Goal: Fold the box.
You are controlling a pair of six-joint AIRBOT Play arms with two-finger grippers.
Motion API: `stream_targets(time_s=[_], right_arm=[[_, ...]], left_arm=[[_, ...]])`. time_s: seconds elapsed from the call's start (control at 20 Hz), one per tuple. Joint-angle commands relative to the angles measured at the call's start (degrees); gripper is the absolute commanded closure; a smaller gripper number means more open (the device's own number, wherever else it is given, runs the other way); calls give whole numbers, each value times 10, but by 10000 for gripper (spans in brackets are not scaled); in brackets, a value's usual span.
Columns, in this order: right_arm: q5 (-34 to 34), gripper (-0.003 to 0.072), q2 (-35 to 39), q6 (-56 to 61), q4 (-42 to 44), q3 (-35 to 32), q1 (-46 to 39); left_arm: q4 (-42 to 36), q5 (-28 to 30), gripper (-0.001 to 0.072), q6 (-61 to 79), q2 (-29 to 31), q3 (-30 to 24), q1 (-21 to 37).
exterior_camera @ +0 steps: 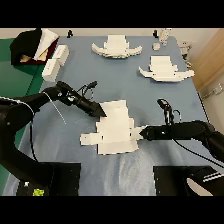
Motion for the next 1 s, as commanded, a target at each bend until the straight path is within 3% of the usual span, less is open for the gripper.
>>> stream_targets(time_s=[0.0, 0.35, 0.4, 0.45, 0.6, 0.7, 0.95], right_arm=[[0, 686, -1, 0, 0, 0, 0], [-1, 686, -21, 0, 0, 0, 0], [-3, 685, -21, 0, 0, 0, 0], [-3, 686, -21, 0, 0, 0, 0], [-2, 686, -21, 0, 0, 0, 0], [-2, 686, -21, 0, 0, 0, 0], [4, 683, -21, 0, -2, 0, 0]], left_arm=[[-3, -7, 357, 20, -1, 7, -1], [-1, -6, 359, 30, -1, 14, -29], [-1, -6, 414, 30, -1, 16, -28], [1, -7, 558, 31, -1, 18, -28], [5, -9, 566, 37, -1, 17, -29], [12, -20, 695, 54, -1, 17, -29], [11, -28, 694, 75, -1, 17, -29]])
